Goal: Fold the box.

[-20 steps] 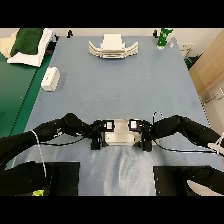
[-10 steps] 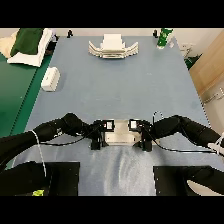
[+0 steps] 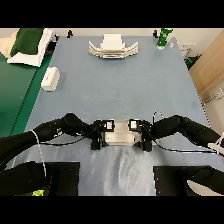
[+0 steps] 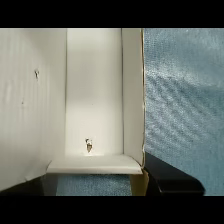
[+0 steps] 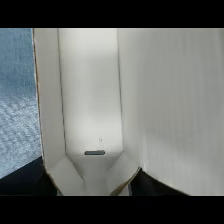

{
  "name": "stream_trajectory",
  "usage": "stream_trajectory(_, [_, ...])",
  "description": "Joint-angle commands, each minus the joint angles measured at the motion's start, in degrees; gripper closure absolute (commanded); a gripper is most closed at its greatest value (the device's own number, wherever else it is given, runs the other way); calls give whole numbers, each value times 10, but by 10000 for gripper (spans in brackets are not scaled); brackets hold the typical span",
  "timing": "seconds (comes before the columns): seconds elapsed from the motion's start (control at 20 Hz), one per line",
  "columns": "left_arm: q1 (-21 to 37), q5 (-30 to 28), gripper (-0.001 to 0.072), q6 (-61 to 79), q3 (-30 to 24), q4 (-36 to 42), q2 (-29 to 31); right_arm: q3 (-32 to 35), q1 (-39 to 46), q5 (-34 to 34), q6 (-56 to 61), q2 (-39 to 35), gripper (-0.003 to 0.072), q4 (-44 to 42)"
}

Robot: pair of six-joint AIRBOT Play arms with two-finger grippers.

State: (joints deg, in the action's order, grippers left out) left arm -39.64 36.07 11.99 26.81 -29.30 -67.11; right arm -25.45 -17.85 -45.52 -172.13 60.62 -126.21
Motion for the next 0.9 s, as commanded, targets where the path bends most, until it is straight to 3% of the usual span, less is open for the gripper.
stream_trajectory(0.0, [0, 0, 240, 0, 0, 0, 0, -1, 0, 0, 0, 0, 103, 0])
stream_trajectory(0.35, [0, 0, 240, 0, 0, 0, 0, -1, 0, 1, 12, 0, 100, -7])
stream_trajectory(0.4, [0, 0, 240, 0, 0, 0, 0, -1, 0, 0, 15, 0, 58, -6])
stream_trajectory(0.45, [0, 0, 240, 0, 0, 0, 0, -1, 0, 1, 28, 0, -34, -2])
stream_trajectory(0.5, [0, 0, 240, 0, 0, 0, 0, -1, 0, 0, 49, -3, -34, 5])
stream_trajectory(0.85, [0, 0, 240, 0, 0, 0, 0, -2, 0, -39, 169, -108, -34, 137])
